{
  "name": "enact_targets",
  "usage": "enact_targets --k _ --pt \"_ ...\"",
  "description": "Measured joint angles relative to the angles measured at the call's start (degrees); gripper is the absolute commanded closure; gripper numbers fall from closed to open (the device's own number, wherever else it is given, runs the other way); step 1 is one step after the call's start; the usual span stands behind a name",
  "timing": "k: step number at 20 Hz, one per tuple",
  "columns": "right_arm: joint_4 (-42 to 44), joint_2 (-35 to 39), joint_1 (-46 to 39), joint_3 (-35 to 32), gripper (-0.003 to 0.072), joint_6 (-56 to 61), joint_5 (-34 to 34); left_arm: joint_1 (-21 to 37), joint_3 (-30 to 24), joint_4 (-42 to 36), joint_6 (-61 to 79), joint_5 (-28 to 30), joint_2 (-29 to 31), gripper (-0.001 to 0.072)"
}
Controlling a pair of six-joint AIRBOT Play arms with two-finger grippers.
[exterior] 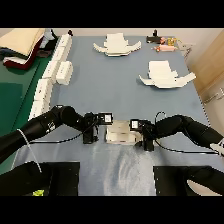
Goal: Fold the box.
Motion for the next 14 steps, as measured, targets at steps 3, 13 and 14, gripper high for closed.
enact_targets --k 3,13,14 --pt "0.0 0.0 0.0 0.0 0.0222 0.0 0.0 0.0 -0.2 -4.7 4.7 0.8 -0.5 0.0011" --pt "0.0 0.0 0.0 0.0 0.0223 0.0 0.0 0.0 -0.2 -14.2 16.4 0.8 -1.6 0.0011" --pt "0.1 0.0 0.0 0.0 0.0223 0.0 0.0 0.0 -0.2 -14.5 16.9 0.9 -2.2 0.001"
